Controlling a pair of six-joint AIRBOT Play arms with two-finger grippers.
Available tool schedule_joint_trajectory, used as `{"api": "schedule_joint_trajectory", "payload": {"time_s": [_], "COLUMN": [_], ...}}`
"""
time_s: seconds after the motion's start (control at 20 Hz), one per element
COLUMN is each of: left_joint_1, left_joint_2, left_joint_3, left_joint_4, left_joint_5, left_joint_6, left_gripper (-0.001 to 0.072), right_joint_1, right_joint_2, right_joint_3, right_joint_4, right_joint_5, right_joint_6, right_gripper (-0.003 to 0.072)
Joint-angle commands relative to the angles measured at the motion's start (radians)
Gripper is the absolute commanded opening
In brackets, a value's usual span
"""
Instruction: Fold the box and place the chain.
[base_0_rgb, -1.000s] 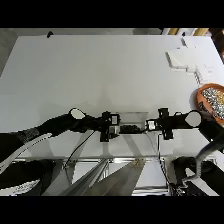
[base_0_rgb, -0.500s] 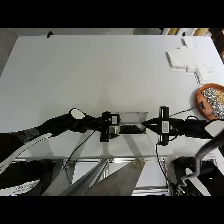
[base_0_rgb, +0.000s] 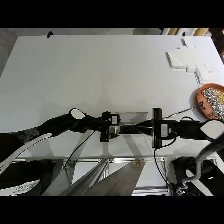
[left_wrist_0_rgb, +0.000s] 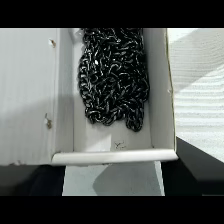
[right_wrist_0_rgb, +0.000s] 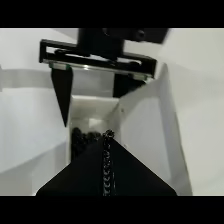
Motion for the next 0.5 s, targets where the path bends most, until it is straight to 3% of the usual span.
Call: {"api": "schedule_joint_trajectory", "payload": {"time_s": [0.0, 0.1, 0.2, 0.25, 0.35, 0.45], "left_joint_1": [0.000, 0.000, 0.000, 0.000, 0.000, 0.000], "left_joint_2": [0.001, 0.001, 0.001, 0.001, 0.001, 0.001], "left_joint_3": [0.000, 0.000, 0.000, 0.000, 0.000, 0.000], "left_joint_4": [0.000, 0.000, 0.000, 0.000, 0.000, 0.000], "left_joint_5": [0.000, 0.000, 0.000, 0.000, 0.000, 0.000], "left_joint_6": [0.000, 0.000, 0.000, 0.000, 0.000, 0.000], "left_gripper": [0.0274, 0.0274, 0.0274, 0.0274, 0.0274, 0.0274], "right_joint_1": [0.163, 0.222, 0.238, 0.238, 0.212, 0.126], "right_joint_2": [-0.102, -0.165, -0.182, -0.177, -0.161, -0.145], "right_joint_3": [0.000, 0.000, 0.001, 0.004, 0.036, 0.095], "right_joint_4": [0.005, 0.005, 0.005, 0.002, -0.067, -0.176], "right_joint_5": [-0.182, -0.269, -0.319, -0.327, -0.269, -0.119], "right_joint_6": [-0.036, -0.036, -0.035, -0.035, -0.029, -0.022], "right_gripper": [0.0017, 0.0055, 0.0200, 0.0200, 0.0200, 0.0198]}}
